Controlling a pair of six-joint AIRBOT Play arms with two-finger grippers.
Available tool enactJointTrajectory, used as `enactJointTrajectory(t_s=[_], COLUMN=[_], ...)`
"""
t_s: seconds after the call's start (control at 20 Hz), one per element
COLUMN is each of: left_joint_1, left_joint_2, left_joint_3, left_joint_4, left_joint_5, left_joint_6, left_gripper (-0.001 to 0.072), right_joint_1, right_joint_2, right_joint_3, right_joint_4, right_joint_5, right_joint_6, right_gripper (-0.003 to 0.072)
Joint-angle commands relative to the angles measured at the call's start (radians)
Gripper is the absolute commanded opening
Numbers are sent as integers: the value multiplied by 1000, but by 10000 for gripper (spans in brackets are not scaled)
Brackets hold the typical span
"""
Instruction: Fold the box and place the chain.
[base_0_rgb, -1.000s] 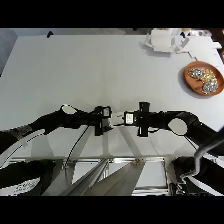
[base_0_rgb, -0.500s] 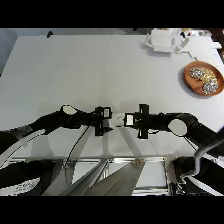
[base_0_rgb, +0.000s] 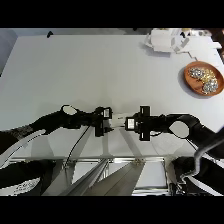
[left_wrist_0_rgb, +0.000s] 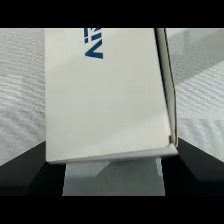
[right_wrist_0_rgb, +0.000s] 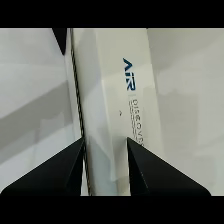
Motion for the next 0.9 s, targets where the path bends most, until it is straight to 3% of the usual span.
enactJointTrajectory(t_s=[0.0, 0.35, 0.4, 0.45, 0.5, 0.85], left_joint_1=[1, 1, 1, 1, 1, 1], left_joint_2=[0, 0, 0, 0, 0, 0], left_joint_3=[0, 0, 0, 0, 0, 0], left_joint_4=[2, 2, 2, 2, 2, 2], left_joint_5=[4, 4, 5, 5, 4, 4], left_joint_6=[-1, -1, -1, -1, -1, -1], left_gripper=[138, 138, 138, 138, 138, 138], right_joint_1=[0, 0, 0, 0, 0, 0], right_joint_2=[17, 17, 16, 15, 10, -150], right_joint_3=[1, 27, 41, 51, 51, 51], right_joint_4=[19, 71, 116, 183, 244, 282], right_joint_5=[-8, -11, -15, -31, -48, 69], right_joint_6=[-2, -5, -6, -5, -5, 3], right_gripper=[302, 326, 243, 92, 15, 16])
